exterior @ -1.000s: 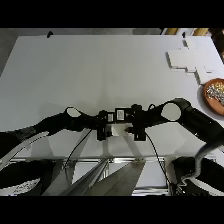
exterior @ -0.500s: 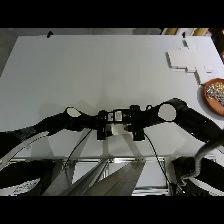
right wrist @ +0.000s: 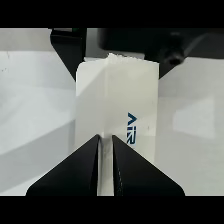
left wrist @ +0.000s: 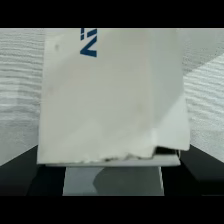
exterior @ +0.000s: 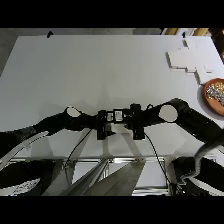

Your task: Fold the box and place the chain.

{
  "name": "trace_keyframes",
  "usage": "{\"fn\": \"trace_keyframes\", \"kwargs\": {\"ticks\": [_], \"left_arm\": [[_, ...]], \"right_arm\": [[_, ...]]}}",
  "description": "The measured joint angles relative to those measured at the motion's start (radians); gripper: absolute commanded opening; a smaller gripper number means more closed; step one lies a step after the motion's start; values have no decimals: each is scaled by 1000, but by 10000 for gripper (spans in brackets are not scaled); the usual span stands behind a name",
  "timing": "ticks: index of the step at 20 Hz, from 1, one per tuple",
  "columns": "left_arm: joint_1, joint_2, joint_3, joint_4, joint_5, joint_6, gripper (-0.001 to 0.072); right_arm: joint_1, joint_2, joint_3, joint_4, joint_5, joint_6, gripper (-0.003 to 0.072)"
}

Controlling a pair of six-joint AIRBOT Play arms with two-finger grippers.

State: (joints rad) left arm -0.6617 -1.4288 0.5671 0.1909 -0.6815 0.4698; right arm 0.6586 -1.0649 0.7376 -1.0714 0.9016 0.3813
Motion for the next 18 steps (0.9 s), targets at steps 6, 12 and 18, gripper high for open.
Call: {"fn": "trace_keyframes", "kwargs": {"ticks": [6, 12, 18], "left_arm": [[0, 0, 0, 1, 2, 0, 254], [0, -1, 0, 1, 2, 0, 254], [0, -1, 0, 0, 1, 0, 254]], "right_arm": [[0, 0, 0, -5, -43, 11, 79], [1, 1, 0, -18, -70, 14, 80], [1, -21, 0, -21, -60, 14, 121]]}}
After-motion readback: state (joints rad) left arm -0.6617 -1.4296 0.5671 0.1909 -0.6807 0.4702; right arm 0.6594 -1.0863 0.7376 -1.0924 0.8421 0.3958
